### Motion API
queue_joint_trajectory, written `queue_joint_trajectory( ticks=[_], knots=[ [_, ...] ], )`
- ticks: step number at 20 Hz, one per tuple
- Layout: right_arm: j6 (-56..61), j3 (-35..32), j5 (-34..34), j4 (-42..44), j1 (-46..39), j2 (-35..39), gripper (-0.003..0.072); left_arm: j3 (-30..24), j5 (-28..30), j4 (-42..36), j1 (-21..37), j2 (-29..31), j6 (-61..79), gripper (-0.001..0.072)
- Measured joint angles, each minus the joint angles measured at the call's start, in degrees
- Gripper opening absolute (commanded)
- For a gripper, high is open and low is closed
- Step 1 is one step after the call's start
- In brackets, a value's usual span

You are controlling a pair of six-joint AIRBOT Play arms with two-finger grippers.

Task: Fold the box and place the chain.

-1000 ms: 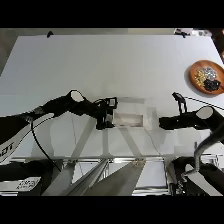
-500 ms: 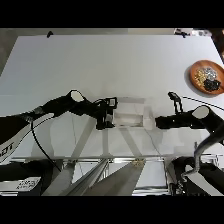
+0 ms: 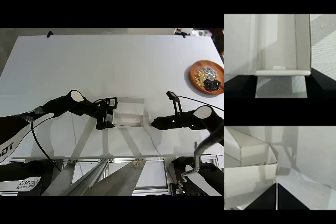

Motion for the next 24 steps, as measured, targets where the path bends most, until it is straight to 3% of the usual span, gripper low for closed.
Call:
queue_joint_trajectory(
  ticks=[2, 8, 10, 12, 13, 14, 20, 24],
  knots=[
    [-1.2, 0.9, 1.1, 0.5, 0.0, 1.3, 0.0231, 0.0, 0.0, 0.0, 0.0, 0.0, 0.0, 0.0492],
    [-3.0, 2.3, 2.9, 2.8, 1.2, 3.5, 0.0242, 0.0, 0.0, 0.0, 0.0, 0.0, 0.0, 0.0492],
    [-3.2, 2.4, 2.9, 3.9, 2.3, 3.7, 0.0333, 0.0, 0.0, 0.0, 0.0, 0.0, 0.0, 0.0492],
    [-3.1, 2.4, 2.6, 4.7, 3.2, 3.7, 0.0360, 0.0, 0.0, 0.0, 0.0, 0.0, 0.0, 0.0492],
    [-2.9, 2.5, 2.4, 4.8, 3.5, 3.6, 0.0462, 0.0, 0.0, 0.0, 0.0, 0.0, 0.0, 0.0492],
    [-2.5, 2.5, 2.0, 4.8, 3.7, 3.5, 0.0493, 0.0, 0.0, 0.0, 0.0, 0.0, 0.0, 0.0492],
    [0.3, 2.5, 0.9, 3.4, 4.3, 3.4, 0.0440, 0.0, 0.0, 0.0, 0.0, 0.0, 0.0, 0.0492],
    [1.2, 2.5, 0.5, 1.6, 4.3, 3.4, 0.0251, 0.0, 0.0, 0.0, 0.0, 0.0, 0.0, 0.0492]
  ],
)
